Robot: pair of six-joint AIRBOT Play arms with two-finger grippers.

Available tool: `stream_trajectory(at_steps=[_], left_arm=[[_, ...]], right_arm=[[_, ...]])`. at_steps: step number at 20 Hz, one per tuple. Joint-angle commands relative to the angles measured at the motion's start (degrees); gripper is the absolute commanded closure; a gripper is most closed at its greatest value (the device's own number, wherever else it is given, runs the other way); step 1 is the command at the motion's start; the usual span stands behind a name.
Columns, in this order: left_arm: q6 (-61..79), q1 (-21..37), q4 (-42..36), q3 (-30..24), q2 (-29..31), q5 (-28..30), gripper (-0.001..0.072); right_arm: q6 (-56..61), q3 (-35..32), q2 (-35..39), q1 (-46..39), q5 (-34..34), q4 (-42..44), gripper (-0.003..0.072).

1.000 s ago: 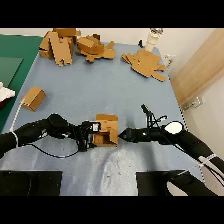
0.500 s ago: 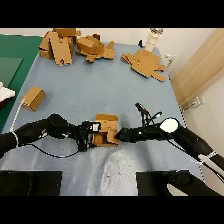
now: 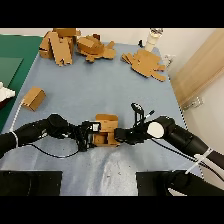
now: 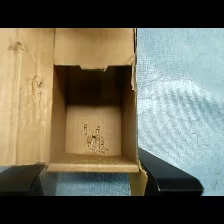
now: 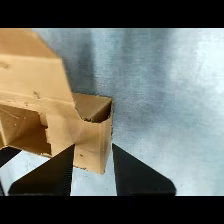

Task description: Fold the box.

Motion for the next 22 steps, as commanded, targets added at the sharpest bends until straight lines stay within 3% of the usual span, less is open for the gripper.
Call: stream_trajectory(at_steps=[1, 9, 12, 22], left_arm=[[0.02, 0.0, 0.02, -0.02, 0.02, 0.02, 0.0423], [0.0, 0.0, 0.02, -0.02, 0.02, 0.02, 0.0422], [0.0, 0.0, 0.02, -0.02, 0.02, 0.15, 0.0422], [-0.02, 0.0, 0.0, -0.04, 0.02, 1.03, 0.0423]], right_arm=[[13.73, 2.36, -2.86, 5.33, 2.05, -8.66, 0.0305], [19.12, 14.58, -17.33, 10.27, 12.02, -15.76, 0.0322], [19.96, 17.68, -19.61, 10.34, 12.41, -15.76, 0.0322], [25.51, 18.21, -22.49, 10.4, 16.65, -13.75, 0.0328]])
